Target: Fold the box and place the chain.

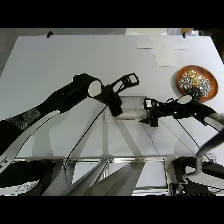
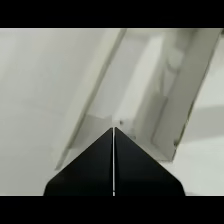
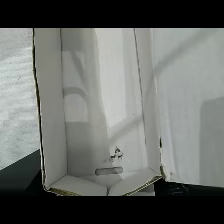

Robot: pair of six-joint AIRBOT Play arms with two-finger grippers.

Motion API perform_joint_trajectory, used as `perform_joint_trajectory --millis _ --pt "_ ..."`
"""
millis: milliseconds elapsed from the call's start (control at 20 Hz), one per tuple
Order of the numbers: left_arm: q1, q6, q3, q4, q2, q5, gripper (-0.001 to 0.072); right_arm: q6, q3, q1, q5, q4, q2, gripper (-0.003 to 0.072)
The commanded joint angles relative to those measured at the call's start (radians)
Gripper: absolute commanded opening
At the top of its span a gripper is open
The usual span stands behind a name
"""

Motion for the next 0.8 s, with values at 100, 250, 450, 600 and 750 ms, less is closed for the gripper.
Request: perform_joint_trajectory --millis 100,250,450,600,750 --pt "0.004 0.203 -0.063 -0.077 -0.055 -0.04 0.0003 0.001 0.0 0.0 0.001 0.0 0.001 0.0428" --pt "0.034 0.191 -0.112 -0.072 -0.059 -0.025 0.0003 0.0 0.0 0.0 0.0 0.0 0.001 0.0428" --pt "0.081 0.181 -0.116 -0.047 -0.04 -0.11 0.0013 0.0 0.0 0.0 0.0 0.0 0.001 0.0428" --pt "0.109 0.182 -0.117 -0.003 -0.031 -0.126 0.0072 0.0 0.0 0.0 0.0 0.0 0.001 0.0428" --pt "0.12 0.259 -0.121 -0.005 -0.03 -0.121 0.015 0.0 0.0 0.0 0.001 0.0 0.001 0.0428"
